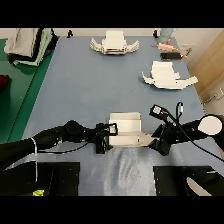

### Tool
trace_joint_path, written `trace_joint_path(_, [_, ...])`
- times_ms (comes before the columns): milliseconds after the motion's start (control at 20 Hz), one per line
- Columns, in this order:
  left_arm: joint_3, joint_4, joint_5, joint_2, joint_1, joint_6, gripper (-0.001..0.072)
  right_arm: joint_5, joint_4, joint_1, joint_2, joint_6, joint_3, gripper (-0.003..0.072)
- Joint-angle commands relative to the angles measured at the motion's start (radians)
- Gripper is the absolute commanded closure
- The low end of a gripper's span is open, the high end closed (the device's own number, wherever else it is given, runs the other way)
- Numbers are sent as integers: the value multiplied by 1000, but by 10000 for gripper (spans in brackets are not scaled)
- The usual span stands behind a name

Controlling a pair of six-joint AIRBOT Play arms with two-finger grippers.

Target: Fold the box.

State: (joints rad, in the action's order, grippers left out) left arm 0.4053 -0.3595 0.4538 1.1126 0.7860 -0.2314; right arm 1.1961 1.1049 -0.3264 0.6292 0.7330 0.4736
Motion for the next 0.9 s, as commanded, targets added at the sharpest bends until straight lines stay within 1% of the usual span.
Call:
trace_joint_path(0, [1,0,-1,-1,-1,0,173,-135,103,-9,0,-281,-53,111])
trace_joint_path(50, [1,0,-1,-1,-1,0,174,-191,95,-23,20,-349,-61,94])
trace_joint_path(150, [1,0,-1,-1,-1,0,173,-280,68,-62,81,-430,-68,95])
trace_joint_path(300, [1,0,-1,-1,-1,0,173,-364,5,-101,156,-528,-68,103])
trace_joint_path(400, [1,0,-1,-1,-1,0,174,-379,-56,-106,175,-584,-68,109])
trace_joint_path(450, [1,0,-1,-1,-1,0,174,-363,-77,-106,176,-595,-68,174])
trace_joint_path(550, [1,0,-1,-1,-1,0,173,-329,-92,-106,175,-595,-68,357])
trace_joint_path(600, [1,0,-1,-1,-1,0,173,-319,-100,-106,176,-595,-68,428])
trace_joint_path(700, [1,0,-1,-1,-1,0,173,-313,-118,-106,175,-595,-68,475])
trace_joint_path(850, [1,0,-1,-1,-1,0,173,-307,-141,-106,175,-595,-68,479])
